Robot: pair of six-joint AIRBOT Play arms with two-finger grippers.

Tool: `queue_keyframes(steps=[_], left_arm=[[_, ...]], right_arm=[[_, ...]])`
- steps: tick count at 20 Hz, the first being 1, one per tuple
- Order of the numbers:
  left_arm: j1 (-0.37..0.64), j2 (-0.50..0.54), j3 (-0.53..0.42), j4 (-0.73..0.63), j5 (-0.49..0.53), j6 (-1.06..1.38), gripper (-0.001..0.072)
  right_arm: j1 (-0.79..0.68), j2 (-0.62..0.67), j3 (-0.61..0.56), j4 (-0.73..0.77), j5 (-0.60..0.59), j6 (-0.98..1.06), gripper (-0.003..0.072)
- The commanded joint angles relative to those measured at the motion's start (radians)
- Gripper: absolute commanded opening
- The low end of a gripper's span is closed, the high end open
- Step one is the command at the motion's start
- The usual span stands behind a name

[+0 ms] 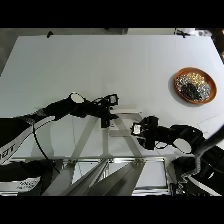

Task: Fold the box and place the chain.

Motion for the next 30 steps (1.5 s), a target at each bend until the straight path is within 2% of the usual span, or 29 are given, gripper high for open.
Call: queue_keyframes(steps=[1,6,10,15,20,24,27,30], left_arm=[[0.0,0.001,0.0,0.0,0.0,0.0,0.0012],[0.0,0.001,0.0,0.0,0.0,0.0,0.0012],[0.0,0.001,0.0,0.0,0.0,0.0,0.0012],[0.0,0.001,0.0,0.0,0.0,0.0,0.0012],[0.0,0.001,0.0,0.0,0.0,0.0,0.0012],[0.0,0.001,0.0,0.0,0.0,0.0,0.0012],[0.0,0.001,0.0,0.0,0.0,0.0,0.0012],[0.0,0.001,0.0,0.0,0.0,0.0,0.0012]], right_arm=[[-0.023,-0.01,-0.002,-0.019,-0.101,-0.002,0.0708],[-0.093,-0.01,0.008,0.0,-0.106,-0.108,0.0705],[-0.093,-0.01,0.008,0.086,-0.121,-0.277,0.0705],[-0.155,-0.01,0.008,0.162,-0.126,-0.318,0.0705],[-0.184,-0.01,0.008,0.301,-0.105,-0.499,0.0697],[-0.205,-0.012,0.008,0.341,-0.098,-0.526,0.0696],[-0.263,-0.035,0.008,0.381,-0.035,-0.571,0.0696],[-0.286,-0.074,0.008,0.497,0.015,-0.742,0.0695]])
